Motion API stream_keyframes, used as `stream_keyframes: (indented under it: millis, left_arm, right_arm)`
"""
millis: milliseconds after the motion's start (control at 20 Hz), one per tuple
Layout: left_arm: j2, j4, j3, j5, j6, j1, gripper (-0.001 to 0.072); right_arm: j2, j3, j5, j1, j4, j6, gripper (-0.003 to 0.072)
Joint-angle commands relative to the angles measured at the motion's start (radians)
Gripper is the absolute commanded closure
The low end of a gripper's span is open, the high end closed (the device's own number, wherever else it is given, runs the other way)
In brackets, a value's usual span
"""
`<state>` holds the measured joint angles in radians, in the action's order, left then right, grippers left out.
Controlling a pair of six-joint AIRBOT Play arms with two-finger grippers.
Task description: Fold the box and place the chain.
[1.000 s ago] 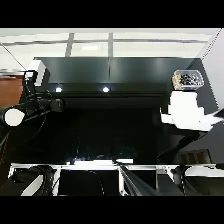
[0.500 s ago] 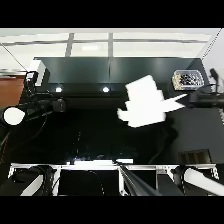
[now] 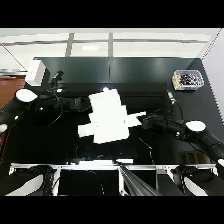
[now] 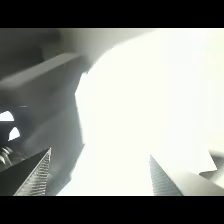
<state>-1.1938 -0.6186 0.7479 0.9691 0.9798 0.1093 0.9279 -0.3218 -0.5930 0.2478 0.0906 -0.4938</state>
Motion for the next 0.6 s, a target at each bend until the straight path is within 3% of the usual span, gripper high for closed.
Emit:
stream_keyframes:
  millis: [0, 250, 350, 500, 550]
  left_arm:
    - [-0.179, 0.039, 0.093, 0.188, -0.158, -0.005, 0.0006]
    - [-0.373, 0.027, 0.137, 0.416, -0.290, 0.000, 0.0014]
    - [-0.417, 0.027, 0.139, 0.449, -0.342, 0.001, 0.0031]
    - [-0.439, 0.031, 0.142, 0.482, -0.476, 0.021, 0.0190]
    - [-0.443, 0.017, 0.148, 0.484, -0.504, 0.028, 0.0287]
  right_arm:
    - [-0.013, 0.025, 0.093, 0.127, -0.055, 0.011, 0.0668]
    - [-0.013, 0.025, 0.087, 0.152, -0.065, 0.008, 0.0667]
    - [-0.013, 0.025, 0.089, 0.152, -0.065, 0.009, 0.0668]
    - [-0.013, 0.025, 0.088, 0.152, -0.064, 0.009, 0.0668]
    - [-0.013, 0.025, 0.089, 0.151, -0.063, 0.009, 0.0668]
